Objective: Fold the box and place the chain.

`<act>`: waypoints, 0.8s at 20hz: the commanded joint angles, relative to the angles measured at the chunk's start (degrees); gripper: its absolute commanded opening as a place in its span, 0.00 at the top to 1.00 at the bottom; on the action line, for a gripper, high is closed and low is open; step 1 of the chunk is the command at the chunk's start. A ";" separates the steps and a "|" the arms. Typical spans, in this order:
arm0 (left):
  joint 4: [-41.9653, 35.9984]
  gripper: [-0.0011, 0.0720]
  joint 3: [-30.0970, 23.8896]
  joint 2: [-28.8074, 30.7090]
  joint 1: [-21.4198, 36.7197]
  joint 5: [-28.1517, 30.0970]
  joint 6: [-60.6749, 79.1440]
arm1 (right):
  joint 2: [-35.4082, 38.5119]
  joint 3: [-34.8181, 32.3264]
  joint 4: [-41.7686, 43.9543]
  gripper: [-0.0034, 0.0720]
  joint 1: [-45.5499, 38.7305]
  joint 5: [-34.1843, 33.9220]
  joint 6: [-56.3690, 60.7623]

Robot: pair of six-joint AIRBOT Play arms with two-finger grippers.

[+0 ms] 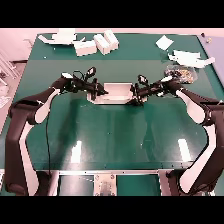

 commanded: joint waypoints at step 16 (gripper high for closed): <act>0.02 0.96 0.02 0.04 0.00 -0.02 0.00 | -1.31 1.57 0.37 0.12 -0.24 0.46 0.35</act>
